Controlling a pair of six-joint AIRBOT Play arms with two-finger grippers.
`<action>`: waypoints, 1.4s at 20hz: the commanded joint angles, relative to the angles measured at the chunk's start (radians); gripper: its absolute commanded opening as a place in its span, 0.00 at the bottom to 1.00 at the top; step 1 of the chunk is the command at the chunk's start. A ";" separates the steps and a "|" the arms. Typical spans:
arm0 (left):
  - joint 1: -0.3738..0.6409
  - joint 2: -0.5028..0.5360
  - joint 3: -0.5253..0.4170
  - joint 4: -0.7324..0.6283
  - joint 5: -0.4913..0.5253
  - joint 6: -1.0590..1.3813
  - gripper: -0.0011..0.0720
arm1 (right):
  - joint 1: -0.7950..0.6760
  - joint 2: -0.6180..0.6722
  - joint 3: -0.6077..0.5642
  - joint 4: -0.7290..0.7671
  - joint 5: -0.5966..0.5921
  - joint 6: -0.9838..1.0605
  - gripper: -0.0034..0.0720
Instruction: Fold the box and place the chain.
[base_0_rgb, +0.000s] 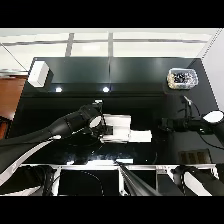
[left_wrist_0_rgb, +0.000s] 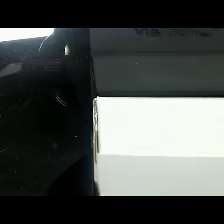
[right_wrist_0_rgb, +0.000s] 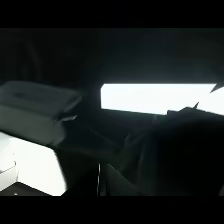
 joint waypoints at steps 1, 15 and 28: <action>0.001 0.000 0.000 0.002 0.009 0.000 0.05 | 0.007 -0.105 -0.043 0.011 0.079 0.109 0.10; 0.001 -0.002 0.000 0.004 0.002 0.000 0.05 | 0.267 -0.200 0.074 0.320 0.169 -0.206 0.87; 0.001 -0.002 0.000 0.009 0.008 0.000 0.05 | 0.580 -0.200 0.220 0.082 -0.030 0.156 0.67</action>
